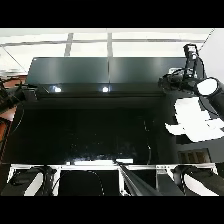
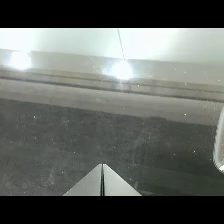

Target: Fold the box and place the chain.

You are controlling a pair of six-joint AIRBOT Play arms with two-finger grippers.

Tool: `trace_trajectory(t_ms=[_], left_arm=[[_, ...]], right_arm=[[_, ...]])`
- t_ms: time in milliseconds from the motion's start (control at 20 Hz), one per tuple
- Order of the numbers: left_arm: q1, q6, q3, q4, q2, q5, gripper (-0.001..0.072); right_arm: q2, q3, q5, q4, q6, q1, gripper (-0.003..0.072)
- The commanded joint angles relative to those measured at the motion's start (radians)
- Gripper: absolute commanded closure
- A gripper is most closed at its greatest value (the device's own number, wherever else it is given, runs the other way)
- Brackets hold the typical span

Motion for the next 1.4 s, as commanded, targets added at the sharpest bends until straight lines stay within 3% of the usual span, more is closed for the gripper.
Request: trace_trajectory(t_ms=[0,550,700,800,850,900,950,1050,1150,1350], left_arm=[[0.001,0.0,0.0,0.0,-0.003,0.0,0.0685],[0.001,-0.001,0.0,-0.006,-0.004,0.006,0.0685],[0.0,-0.008,-0.003,-0.039,-0.008,0.098,0.0684],[0.0,-0.018,-0.014,-0.156,-0.026,0.154,0.0684],[-0.005,-0.013,-0.02,-0.229,-0.044,0.156,0.0679],[-0.026,0.028,-0.019,-0.246,-0.076,0.138,0.0426],[-0.061,0.069,-0.019,-0.24,-0.108,0.101,0.0],[-0.129,0.074,-0.018,-0.178,-0.167,0.019,-0.0006],[-0.164,-0.048,-0.018,-0.053,-0.201,-0.019,-0.0004],[-0.168,-0.391,-0.019,0.21,-0.245,-0.151,-0.0004]], right_arm=[[0.001,0.0,0.0,0.0,0.0,0.0,0.0668],[0.001,0.0,0.0,0.008,0.001,0.0,0.0668],[0.001,0.0,-0.001,0.011,0.002,0.0,0.0668],[-0.003,0.0,-0.039,0.012,0.001,0.002,0.0664],[-0.007,0.0,-0.045,-0.008,0.001,-0.002,0.0433],[-0.015,0.0,-0.045,-0.05,0.001,-0.009,-0.0034],[-0.025,0.0,-0.025,-0.098,0.012,-0.024,-0.0034],[-0.053,0.022,0.017,-0.312,0.234,-0.132,-0.0034],[-0.12,0.132,0.136,-0.489,0.494,-0.369,-0.0034],[-0.263,0.344,0.428,-0.476,0.383,-0.795,-0.0034]])
